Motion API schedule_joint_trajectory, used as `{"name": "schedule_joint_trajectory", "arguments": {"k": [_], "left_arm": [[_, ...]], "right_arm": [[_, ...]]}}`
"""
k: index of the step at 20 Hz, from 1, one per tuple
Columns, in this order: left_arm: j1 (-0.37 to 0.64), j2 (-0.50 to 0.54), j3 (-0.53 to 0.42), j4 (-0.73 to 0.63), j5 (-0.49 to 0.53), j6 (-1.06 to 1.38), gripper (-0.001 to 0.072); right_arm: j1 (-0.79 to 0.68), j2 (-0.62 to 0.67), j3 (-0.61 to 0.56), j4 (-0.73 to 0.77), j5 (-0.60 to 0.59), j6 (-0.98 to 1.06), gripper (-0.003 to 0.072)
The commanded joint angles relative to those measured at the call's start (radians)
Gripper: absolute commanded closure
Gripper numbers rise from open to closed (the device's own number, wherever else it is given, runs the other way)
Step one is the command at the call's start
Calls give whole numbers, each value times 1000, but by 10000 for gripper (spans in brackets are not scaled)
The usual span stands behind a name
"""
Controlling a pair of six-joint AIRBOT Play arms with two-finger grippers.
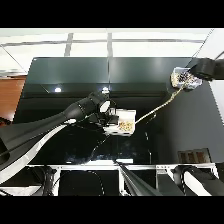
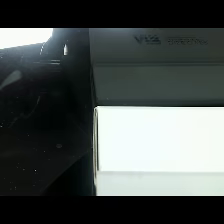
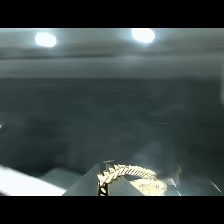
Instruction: Fold the box and place the chain.
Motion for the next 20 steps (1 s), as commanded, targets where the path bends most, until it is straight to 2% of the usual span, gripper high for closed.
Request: {"name": "schedule_joint_trajectory", "arguments": {"k": [1,4,9,12,16,18,20], "left_arm": [[0,0,0,0,0,0,679],[0,0,0,0,0,0,679],[0,0,0,0,0,0,679],[0,0,0,0,0,0,680],[0,0,0,0,0,0,679],[0,0,0,0,0,0,680],[0,0,0,0,0,0,679]], "right_arm": [[1,129,0,195,164,-67,671],[29,129,-15,214,278,-76,671],[203,128,-68,237,268,-75,671],[281,124,-147,237,193,-64,671],[360,81,-329,340,-26,-103,671],[394,22,-372,418,-98,-150,671],[413,-43,-376,441,-115,-164,671]]}}
